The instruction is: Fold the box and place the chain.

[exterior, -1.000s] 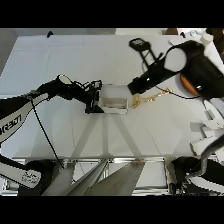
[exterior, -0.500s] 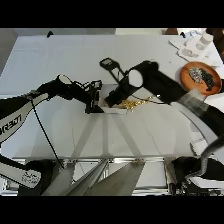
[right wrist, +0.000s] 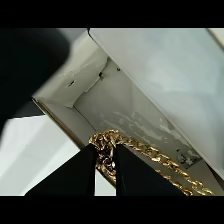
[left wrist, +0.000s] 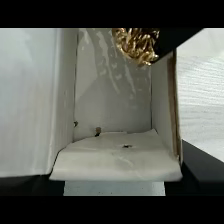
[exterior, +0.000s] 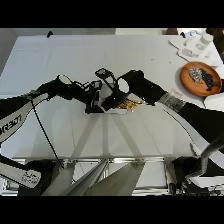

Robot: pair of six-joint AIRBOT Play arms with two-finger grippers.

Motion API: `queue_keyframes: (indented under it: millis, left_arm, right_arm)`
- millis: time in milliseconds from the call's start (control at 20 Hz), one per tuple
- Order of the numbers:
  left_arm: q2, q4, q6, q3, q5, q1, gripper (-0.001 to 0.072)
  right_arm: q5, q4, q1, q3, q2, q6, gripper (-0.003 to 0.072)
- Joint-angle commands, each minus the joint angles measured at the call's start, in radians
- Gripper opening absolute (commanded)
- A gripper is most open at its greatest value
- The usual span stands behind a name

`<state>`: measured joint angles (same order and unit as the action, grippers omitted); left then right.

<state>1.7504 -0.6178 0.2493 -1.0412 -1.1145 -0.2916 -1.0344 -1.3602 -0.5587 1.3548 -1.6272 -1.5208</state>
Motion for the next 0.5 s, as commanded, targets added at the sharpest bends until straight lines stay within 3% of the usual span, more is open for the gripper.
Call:
queue_keyframes:
  millis: [0, 100, 300, 400, 450]
  left_arm:
    - [0.000, 0.000, 0.000, -0.001, 0.000, 0.001, 0.0336]
    - [0.000, 0.000, 0.000, -0.001, 0.000, 0.001, 0.0336]
    - [0.000, 0.000, 0.000, -0.001, 0.000, 0.001, 0.0336]
    - [0.000, 0.000, 0.000, -0.001, 0.000, 0.001, 0.0336]
    - [0.000, 0.000, 0.000, -0.001, 0.000, 0.001, 0.0336]
  right_arm:
    - [0.009, 0.000, -0.001, 0.000, -0.005, -0.001, 0.0064]
    - [0.020, 0.000, 0.002, 0.000, -0.005, -0.002, 0.0192]
    - [0.030, -0.003, 0.006, 0.000, 0.013, -0.019, 0.0210]
    - [0.029, -0.017, 0.006, 0.000, 0.064, -0.011, 0.0305]
    - [0.024, -0.039, 0.006, 0.000, 0.105, 0.002, 0.0305]
